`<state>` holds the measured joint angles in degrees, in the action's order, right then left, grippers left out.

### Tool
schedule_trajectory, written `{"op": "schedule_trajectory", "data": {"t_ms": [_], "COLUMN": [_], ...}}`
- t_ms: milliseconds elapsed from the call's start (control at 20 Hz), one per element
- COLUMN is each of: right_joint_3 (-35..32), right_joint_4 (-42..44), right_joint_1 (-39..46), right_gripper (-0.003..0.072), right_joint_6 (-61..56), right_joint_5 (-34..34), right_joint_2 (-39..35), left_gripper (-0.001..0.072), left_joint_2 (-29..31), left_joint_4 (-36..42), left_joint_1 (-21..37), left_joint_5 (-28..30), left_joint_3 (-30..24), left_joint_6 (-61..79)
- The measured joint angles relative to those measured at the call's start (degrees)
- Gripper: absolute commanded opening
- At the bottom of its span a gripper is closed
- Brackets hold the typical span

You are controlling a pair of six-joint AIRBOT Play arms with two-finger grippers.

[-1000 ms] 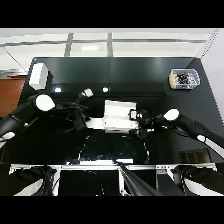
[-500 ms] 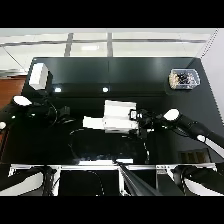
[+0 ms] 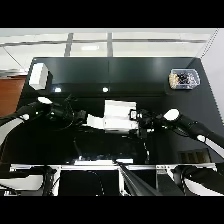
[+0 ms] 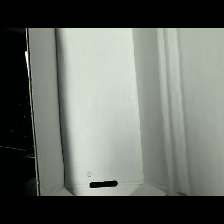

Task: Fold the box and place the chain.

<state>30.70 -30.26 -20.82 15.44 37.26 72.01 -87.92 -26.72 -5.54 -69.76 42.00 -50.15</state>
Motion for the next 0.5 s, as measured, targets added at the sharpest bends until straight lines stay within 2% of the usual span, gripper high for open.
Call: {"op": "schedule_trajectory", "data": {"t_ms": [50,100,300,450,500], "right_joint_3": [0.0,0.0,0.0,0.0,0.0], "right_joint_4": [0.0,0.0,0.0,0.0,0.0], "right_joint_1": [0.0,0.0,0.0,0.0,0.0], "right_gripper": [0.0009,0.0009,0.0009,0.0009,0.0009], "right_joint_6": [0.0,0.0,0.0,0.0,0.0], "right_joint_5": [0.0,0.0,0.0,0.0,0.0], "right_joint_2": [0.0,0.0,0.0,0.0,0.0], "left_gripper": [0.028,0.0371,0.038,0.0381,0.0438], "left_joint_2": [-0.2,-0.4,-0.7,-0.8,-0.8], "left_joint_4": [0.3,0.6,0.8,-3.3,-5.7], "left_joint_1": [-0.4,-0.8,-3.2,-7.1,-8.7], "left_joint_5": [-0.9,-2.4,-6.3,-6.5,-5.8], "left_joint_3": [1.0,2.2,6.6,10.6,12.1], "left_joint_6": [0.3,0.7,0.0,-3.1,-4.8]}}
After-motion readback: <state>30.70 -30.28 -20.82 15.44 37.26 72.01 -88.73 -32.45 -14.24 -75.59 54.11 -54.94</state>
